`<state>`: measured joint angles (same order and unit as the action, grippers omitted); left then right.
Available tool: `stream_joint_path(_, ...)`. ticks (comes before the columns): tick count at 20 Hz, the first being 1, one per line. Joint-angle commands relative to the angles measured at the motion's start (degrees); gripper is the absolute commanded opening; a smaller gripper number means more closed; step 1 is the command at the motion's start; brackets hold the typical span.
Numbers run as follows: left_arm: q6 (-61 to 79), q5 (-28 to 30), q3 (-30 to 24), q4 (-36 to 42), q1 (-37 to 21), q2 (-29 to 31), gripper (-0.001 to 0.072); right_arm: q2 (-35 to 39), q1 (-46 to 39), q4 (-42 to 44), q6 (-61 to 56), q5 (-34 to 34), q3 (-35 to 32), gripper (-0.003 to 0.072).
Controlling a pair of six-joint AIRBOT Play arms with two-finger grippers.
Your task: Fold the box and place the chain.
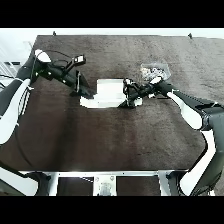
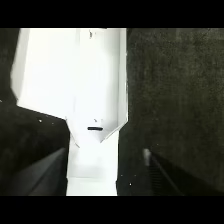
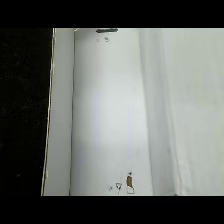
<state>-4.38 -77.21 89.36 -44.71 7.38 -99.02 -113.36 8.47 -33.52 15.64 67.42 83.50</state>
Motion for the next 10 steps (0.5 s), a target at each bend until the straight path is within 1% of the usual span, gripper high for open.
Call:
stream_joint_path(1,0.39,8.07,-5.18,-1.75,0.94,0.55,0.0645,0.00,0.02,0.00,-0.02,0.00,-0.02,0.0592)
stream_joint_path(3,-0.15,10.80,-5.20,-5.42,2.84,-0.57,0.0645,0.00,0.02,0.00,-0.02,0.00,-0.02,0.0592)
stream_joint_path(5,0.39,12.09,-5.20,-6.36,5.14,-2.23,0.0644,0.00,0.02,0.02,-0.02,0.00,-0.02,0.0592)
stream_joint_path(8,0.39,14.38,-5.20,-6.01,5.92,-4.57,0.0644,0.00,0.02,0.00,-0.02,0.00,-0.02,0.0592)
stream_joint_path(10,0.68,13.68,-5.22,-5.84,5.99,-5.14,0.0644,0.00,0.02,0.00,-0.02,0.00,-0.02,0.0592)
